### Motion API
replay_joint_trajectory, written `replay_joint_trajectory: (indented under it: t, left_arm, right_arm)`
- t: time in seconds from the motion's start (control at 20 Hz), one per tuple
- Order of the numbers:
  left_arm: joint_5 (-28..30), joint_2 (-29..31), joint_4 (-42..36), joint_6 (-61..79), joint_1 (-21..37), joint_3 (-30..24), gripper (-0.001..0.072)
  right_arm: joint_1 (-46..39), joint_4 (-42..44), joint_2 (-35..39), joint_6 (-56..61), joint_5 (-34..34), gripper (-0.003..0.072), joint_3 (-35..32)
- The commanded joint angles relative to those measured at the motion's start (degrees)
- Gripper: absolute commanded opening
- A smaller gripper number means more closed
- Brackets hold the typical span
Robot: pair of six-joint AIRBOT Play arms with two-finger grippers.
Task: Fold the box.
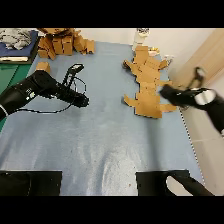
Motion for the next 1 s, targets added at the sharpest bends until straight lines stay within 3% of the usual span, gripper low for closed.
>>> replay_joint_trajectory:
  t: [0.0,0.05,0.15,0.4,0.75,0.85,0.9,0.95]
  left_arm:
    - [1.4,0.0,0.0,0.0,0.0,0.0,0.0013]
    - [1.6,0.0,-0.1,-0.2,0.0,0.0,0.0014]
    - [1.6,0.0,-0.5,-1.7,0.0,0.0,0.0014]
    - [1.4,-0.1,-0.5,-4.7,0.0,0.0,0.0014]
    - [1.4,-0.2,-0.5,-6.2,0.0,0.0,0.0014]
    - [0.8,-0.2,-0.8,-6.2,0.0,0.0,0.0014]
    - [0.4,-0.2,-0.9,-6.2,0.0,0.0,0.0014]
    - [0.0,-0.2,-0.9,-6.2,0.0,0.0,0.0014]
  right_arm:
    - [-19.1,0.9,-5.7,-9.2,8.6,0.045,7.5]
    - [-22.3,2.7,-8.6,-11.5,10.4,0.0451,9.1]
    - [-26.5,8.0,-14.9,-16.8,13.8,0.0522,11.3]
    - [-28.0,20.7,-28.5,-27.4,18.6,0.0522,13.7]
    - [-27.9,25.4,-32.4,-31.7,18.5,0.052,13.8]
    - [-27.9,26.0,-32.9,-32.3,18.9,0.05,13.8]
    - [-27.8,26.6,-33.1,-33.0,19.5,0.0442,13.8]
    - [-27.4,26.9,-33.1,-34.2,19.7,0.0315,13.7]
